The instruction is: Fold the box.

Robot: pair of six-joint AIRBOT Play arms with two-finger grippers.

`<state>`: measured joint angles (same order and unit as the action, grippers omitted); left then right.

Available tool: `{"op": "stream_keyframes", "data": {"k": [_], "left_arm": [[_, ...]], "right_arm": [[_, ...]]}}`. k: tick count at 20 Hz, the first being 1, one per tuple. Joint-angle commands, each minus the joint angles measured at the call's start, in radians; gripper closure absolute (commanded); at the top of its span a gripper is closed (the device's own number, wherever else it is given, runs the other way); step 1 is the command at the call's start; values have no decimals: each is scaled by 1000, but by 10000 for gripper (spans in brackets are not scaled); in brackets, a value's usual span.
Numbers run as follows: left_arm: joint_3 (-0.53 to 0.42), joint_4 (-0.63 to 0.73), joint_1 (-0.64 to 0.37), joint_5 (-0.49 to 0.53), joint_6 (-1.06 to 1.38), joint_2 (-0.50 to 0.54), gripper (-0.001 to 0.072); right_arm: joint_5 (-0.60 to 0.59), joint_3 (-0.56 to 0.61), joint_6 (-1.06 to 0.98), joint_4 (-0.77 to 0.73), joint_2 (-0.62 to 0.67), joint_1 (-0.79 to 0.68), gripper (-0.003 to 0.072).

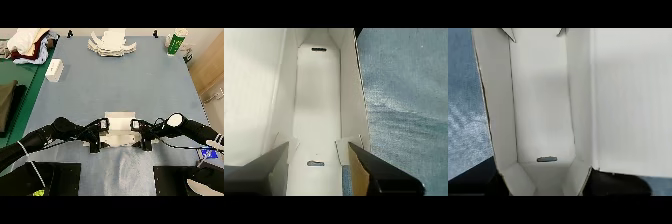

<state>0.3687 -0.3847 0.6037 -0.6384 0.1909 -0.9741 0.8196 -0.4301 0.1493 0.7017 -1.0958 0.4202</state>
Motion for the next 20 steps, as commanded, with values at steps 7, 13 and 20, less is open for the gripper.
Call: {"op": "stream_keyframes", "data": {"k": [7, 13, 20], "left_arm": [[6, -366, -134, -73, -488, 208, 694], [35, -827, -250, -293, -1506, 544, 694], [-67, -684, -350, -359, -1766, 424, 694]], "right_arm": [[0, -1, -1, -2, 0, -1, 234], [0, -1, -1, -2, 0, -1, 234], [0, -1, -1, -2, 0, -1, 234]]}}
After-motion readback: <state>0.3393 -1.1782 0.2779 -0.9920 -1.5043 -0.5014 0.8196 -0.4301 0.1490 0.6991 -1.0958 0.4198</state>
